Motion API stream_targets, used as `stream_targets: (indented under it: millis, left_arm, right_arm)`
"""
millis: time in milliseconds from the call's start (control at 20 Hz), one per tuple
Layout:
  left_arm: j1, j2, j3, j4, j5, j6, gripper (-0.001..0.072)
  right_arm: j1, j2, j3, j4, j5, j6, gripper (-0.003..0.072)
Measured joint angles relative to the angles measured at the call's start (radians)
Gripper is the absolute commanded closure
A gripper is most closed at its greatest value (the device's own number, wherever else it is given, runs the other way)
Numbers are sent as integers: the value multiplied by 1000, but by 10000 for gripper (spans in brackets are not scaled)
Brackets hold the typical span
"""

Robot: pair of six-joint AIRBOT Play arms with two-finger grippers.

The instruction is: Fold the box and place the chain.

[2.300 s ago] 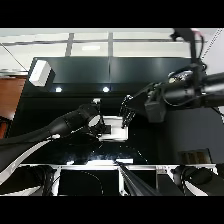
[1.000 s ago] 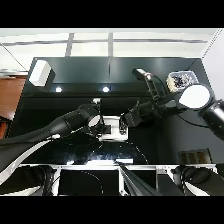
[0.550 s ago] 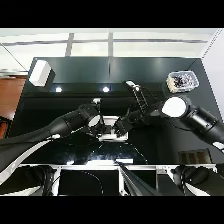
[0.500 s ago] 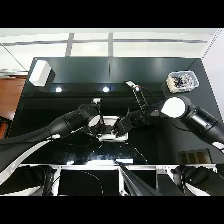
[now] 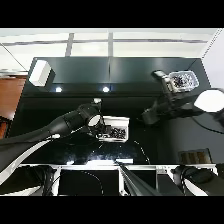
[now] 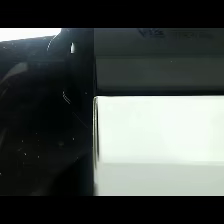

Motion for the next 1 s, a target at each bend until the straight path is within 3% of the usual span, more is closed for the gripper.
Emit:
stream_targets:
  millis: [250, 450, 600, 700, 850, 950, 1000]
  left_arm:
    - [0, 30, 46, 4, -33, 11, 193]
    - [5, 117, 63, 66, -112, 121, 193]
    - [50, 226, 18, 166, -193, 234, 194]
    - [128, 323, -58, 174, -189, 334, 198]
    - [324, 465, -213, -27, -94, 640, 217]
    - [480, 513, -317, -298, -41, 976, 317]
    - [558, 521, -369, -437, -27, 1168, 253]
  right_arm:
    - [-107, 68, 0, -23, 52, 0, 249]
    - [-129, 80, 0, -63, 51, 0, 249]
    - [-134, 82, 0, -146, 41, 7, 249]
    - [-135, 84, 0, -216, 32, 33, 249]
    - [-137, 84, 0, -297, 17, 77, 249]
    - [-136, 84, 0, -325, 8, 94, 249]
    - [-137, 84, 0, -335, 4, 98, 249]
